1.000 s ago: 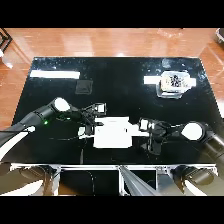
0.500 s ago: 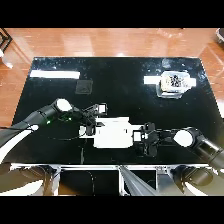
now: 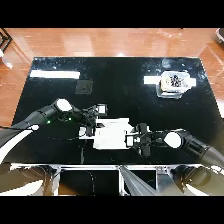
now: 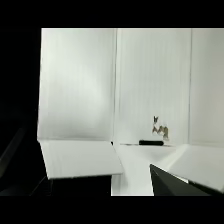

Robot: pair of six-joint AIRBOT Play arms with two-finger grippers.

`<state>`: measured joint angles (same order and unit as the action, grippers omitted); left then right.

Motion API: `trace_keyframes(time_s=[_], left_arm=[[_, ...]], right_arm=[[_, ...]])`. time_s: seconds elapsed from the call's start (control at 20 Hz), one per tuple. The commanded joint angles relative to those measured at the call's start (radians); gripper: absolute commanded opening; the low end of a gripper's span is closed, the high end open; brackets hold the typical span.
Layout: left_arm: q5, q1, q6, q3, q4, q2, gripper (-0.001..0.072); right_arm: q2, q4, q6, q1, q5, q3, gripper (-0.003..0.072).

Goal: Fold the box and place the chain.

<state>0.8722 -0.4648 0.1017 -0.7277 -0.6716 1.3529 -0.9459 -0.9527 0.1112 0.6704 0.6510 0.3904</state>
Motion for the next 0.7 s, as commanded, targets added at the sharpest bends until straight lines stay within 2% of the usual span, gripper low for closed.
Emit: trace_keyframes(time_s=[0.0,0.25,0.5,0.65], left_arm=[[0.003,0.0,0.0,0.0,0.0,0.0,0.0018],[0.003,0.0,0.0,0.0,0.0,0.001,0.0018],[0.003,0.0,0.0,0.0,0.0,0.001,0.0018],[0.003,0.0,0.0,0.0,0.0,0.001,0.0018]], right_arm=[[-0.02,0.037,0.006,0.023,-0.055,0.0,0.0699],[-0.02,0.134,0.031,0.023,-0.073,0.001,0.0699],[-0.019,0.079,0.182,0.021,-0.07,0.027,0.0699],[-0.019,0.076,0.188,0.021,-0.033,0.035,0.07]])
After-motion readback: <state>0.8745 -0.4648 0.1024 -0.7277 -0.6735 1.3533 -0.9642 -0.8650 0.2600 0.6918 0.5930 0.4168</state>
